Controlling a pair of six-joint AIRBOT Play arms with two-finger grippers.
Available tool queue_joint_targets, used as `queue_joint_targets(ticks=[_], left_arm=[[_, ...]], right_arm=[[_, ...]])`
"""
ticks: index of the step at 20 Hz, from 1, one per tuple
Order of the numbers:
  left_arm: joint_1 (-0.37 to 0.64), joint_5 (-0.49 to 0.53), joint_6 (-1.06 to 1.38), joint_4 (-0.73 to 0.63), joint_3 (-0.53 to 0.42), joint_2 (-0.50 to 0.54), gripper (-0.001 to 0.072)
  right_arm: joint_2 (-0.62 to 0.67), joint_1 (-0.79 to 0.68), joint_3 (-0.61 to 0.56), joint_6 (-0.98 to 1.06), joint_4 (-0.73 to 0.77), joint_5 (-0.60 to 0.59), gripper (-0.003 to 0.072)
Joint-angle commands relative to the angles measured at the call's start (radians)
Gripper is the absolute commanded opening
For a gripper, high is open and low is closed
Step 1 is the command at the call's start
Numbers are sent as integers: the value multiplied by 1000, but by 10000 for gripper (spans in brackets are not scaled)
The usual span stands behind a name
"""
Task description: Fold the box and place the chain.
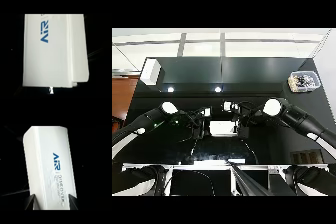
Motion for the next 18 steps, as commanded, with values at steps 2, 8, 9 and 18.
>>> queue_joint_targets(ticks=[2, 8, 9, 18], left_arm=[[0, 0, 0, 0, 0, -1, 402], [0, 0, 0, 0, 0, -1, 402], [0, 0, 0, 0, 0, -1, 402], [0, 0, 0, 0, 0, -1, 402]], right_arm=[[2, 1, 11, 49, 2, 3, 468], [2, 1, 11, 50, -1, 2, 306], [2, 1, 11, 50, -2, 2, 306], [-2, 1, 11, 49, -14, -24, 305]])
